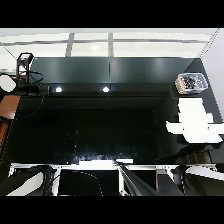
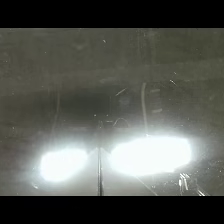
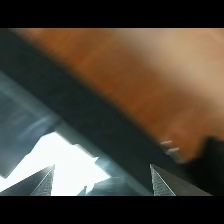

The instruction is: Fold the box and place the chain.

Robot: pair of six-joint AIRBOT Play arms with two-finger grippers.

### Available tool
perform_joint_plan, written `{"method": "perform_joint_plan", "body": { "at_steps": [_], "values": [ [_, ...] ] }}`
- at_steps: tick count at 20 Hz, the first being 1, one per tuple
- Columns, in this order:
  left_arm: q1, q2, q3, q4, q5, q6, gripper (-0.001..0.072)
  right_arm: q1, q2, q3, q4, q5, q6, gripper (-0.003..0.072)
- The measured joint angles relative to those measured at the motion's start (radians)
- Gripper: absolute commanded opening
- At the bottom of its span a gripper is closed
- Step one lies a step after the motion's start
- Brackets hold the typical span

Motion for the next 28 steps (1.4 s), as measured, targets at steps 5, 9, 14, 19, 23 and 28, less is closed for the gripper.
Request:
{"method": "perform_joint_plan", "body": {
  "at_steps": [5,9,14,19,23,28],
  "values": [
    [0.0,0.0,0.0,0.0,0.01,0.0,0.0022,-0.016,-0.122,0.041,0.198,0.115,-0.19,0.0684],
    [0.0,0.0,0.0,0.0,0.018,0.0,0.0022,-0.019,-0.198,0.11,0.244,0.182,-0.263,0.0644],
    [0.0,0.0,0.0,0.0,0.022,0.0,0.0022,-0.02,-0.244,0.145,0.271,0.283,-0.338,0.0424],
    [0.0,-0.001,0.0,0.0,0.034,0.0,0.0022,-0.018,-0.253,0.153,0.244,0.35,-0.36,0.0008],
    [0.0,-0.001,0.0,0.0,0.045,0.0,0.0022,-0.011,-0.237,0.148,0.258,0.436,-0.363,0.0007],
    [0.0,-0.001,-0.002,-0.003,0.048,0.0,0.0021,0.084,-0.15,0.037,0.484,0.473,-0.356,0.0007]
  ]
}}
